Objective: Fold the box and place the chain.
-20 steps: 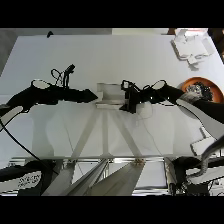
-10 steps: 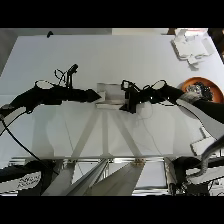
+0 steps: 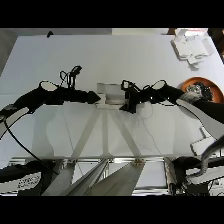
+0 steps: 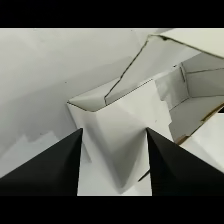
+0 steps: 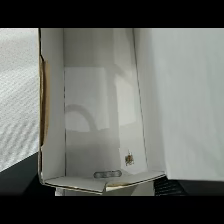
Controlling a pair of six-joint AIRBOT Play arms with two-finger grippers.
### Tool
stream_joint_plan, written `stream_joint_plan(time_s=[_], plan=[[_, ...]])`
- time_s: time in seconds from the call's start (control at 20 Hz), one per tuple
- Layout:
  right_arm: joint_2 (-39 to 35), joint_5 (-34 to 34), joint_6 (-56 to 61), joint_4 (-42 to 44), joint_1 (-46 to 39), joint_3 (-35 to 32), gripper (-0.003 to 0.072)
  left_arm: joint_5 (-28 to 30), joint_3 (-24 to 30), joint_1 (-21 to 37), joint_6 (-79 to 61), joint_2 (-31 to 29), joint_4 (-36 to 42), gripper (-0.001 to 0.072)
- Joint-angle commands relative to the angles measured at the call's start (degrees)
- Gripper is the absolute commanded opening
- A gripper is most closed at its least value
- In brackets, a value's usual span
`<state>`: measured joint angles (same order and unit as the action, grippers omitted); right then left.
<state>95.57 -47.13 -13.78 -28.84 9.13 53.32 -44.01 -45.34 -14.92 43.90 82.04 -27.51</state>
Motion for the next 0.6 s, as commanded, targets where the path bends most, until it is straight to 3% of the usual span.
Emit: stream_joint_plan(time_s=[0.0, 0.55], plan=[[-0.02, -0.02, 0.0, 0.0, 0.04, -0.02, 0.051, 2.12, 0.02, -0.24, 0.04, 0.04, -0.9, 0.0392], [-0.02, -0.02, 0.0, 0.0, 0.02, -0.02, 0.051, 1.64, -0.83, -0.55, 5.81, 0.0, -6.08, 0.039]])
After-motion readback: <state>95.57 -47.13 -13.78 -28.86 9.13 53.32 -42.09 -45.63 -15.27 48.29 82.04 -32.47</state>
